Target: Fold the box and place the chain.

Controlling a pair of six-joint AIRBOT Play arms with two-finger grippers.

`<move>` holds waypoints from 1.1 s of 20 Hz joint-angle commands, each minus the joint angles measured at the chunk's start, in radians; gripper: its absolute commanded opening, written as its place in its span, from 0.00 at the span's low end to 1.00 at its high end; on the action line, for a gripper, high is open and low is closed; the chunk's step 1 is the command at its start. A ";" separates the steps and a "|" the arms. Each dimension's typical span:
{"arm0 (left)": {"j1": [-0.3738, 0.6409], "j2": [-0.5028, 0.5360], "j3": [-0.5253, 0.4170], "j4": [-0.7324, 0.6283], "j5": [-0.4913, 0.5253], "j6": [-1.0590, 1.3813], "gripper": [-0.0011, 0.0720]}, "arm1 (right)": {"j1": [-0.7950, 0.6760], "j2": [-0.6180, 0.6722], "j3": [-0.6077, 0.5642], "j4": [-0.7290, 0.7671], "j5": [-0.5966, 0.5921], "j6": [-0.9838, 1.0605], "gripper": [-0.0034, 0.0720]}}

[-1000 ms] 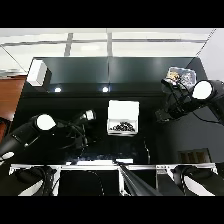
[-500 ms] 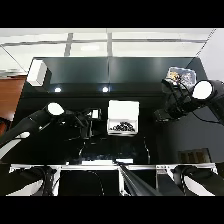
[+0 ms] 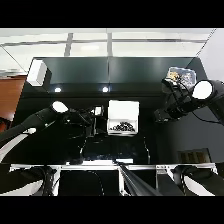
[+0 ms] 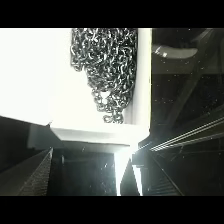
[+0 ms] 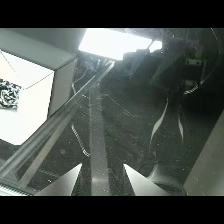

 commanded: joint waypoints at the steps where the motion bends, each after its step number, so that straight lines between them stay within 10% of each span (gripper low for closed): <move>1: -0.010 -0.013 0.004 -0.013 0.003 0.018 1.00 | -0.001 0.000 -0.001 0.000 0.000 0.000 0.46; 19: -0.072 -0.053 0.053 0.042 0.019 -0.005 0.99 | 0.000 0.000 0.000 0.000 -0.033 0.000 0.46; 22: -0.101 -0.053 0.053 0.066 0.034 -0.006 0.83 | 0.002 0.000 0.000 0.001 -0.065 0.000 0.46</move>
